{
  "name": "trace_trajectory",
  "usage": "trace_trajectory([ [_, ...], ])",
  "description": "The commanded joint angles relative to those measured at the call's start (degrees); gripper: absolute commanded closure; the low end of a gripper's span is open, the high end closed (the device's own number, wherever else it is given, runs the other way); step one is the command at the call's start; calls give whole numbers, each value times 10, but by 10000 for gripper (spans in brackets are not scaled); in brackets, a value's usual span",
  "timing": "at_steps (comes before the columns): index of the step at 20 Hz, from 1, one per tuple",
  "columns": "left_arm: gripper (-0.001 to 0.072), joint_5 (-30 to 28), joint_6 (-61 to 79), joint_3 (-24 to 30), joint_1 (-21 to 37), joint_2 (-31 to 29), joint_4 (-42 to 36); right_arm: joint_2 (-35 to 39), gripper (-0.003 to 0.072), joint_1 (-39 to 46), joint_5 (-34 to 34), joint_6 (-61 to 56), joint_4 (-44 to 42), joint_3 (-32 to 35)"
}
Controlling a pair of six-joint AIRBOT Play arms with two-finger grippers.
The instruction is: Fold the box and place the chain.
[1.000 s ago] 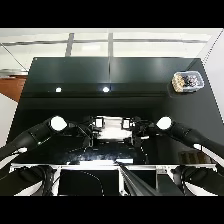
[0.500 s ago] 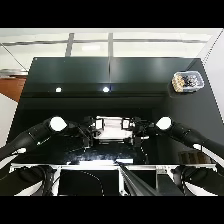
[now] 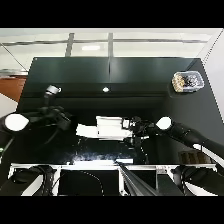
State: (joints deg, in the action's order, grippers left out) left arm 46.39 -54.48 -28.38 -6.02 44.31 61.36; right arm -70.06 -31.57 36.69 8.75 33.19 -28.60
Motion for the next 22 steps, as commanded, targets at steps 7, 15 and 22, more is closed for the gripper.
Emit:
trace_trajectory([
  [7, 676, 97, -167, 84, 131, 115, -192, 0, 200, 0, 2, 0, 0, 0],
  [15, 678, 93, -87, 49, -8, 226, -248, 0, 200, 0, 2, 0, 0, 0],
  [22, 12, 173, -88, -7, -14, 224, -241, 0, 200, 0, 2, 0, 0, 0],
])
